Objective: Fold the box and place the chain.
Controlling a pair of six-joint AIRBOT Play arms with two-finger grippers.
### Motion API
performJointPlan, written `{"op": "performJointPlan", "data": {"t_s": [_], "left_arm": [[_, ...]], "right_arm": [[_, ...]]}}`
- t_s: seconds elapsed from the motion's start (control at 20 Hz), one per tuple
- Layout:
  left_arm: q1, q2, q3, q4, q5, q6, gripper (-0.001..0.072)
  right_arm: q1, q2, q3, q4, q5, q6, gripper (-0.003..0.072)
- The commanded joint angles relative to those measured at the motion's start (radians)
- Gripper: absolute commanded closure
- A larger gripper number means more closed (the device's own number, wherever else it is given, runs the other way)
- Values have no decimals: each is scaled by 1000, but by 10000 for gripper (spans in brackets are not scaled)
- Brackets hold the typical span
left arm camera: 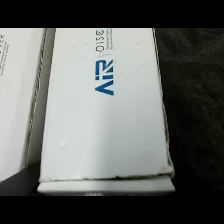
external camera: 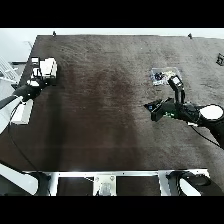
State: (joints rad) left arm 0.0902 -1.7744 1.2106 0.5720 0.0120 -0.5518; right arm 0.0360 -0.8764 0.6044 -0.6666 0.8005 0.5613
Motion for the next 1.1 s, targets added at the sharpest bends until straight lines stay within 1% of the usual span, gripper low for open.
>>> {"op": "performJointPlan", "data": {"t_s": [0.0,0.1,0.15,0.2,0.25,0.3,0.35,0.4,0.5,0.6,0.65,0.8,0.85,0.95,1.05], "left_arm": [[0,-6,0,0,-5,3,692],[0,-6,0,0,-5,3,691],[0,-6,0,1,-2,4,690],[0,-6,0,2,0,14,639],[3,-6,0,2,16,27,431],[14,-6,0,1,23,33,265],[26,-5,0,0,23,31,108],[42,-5,0,-1,21,27,-11],[64,-4,0,0,-17,29,-11],[67,-3,0,0,-22,30,-11],[67,-2,0,1,-21,40,-11],[67,21,0,2,-43,98,-11],[67,34,2,2,-63,119,-11],[67,68,2,4,-106,154,-11],[67,104,2,5,-160,191,-11]], "right_arm": [[0,0,-4,3,0,0,679],[0,0,-4,3,-1,0,675],[0,0,-4,3,0,0,581],[0,0,-4,3,-1,0,485],[0,0,-4,3,0,0,439],[0,0,-4,3,0,0,399],[0,0,-4,3,0,0,391],[0,0,-4,3,-1,0,391],[0,0,-4,4,-1,0,382],[0,0,-4,4,-1,0,195],[0,0,-4,4,-1,0,182],[0,0,-4,3,-6,0,178],[0,0,-4,3,-9,0,177],[0,0,-4,3,-8,0,134],[0,0,-4,3,-8,0,134]]}}
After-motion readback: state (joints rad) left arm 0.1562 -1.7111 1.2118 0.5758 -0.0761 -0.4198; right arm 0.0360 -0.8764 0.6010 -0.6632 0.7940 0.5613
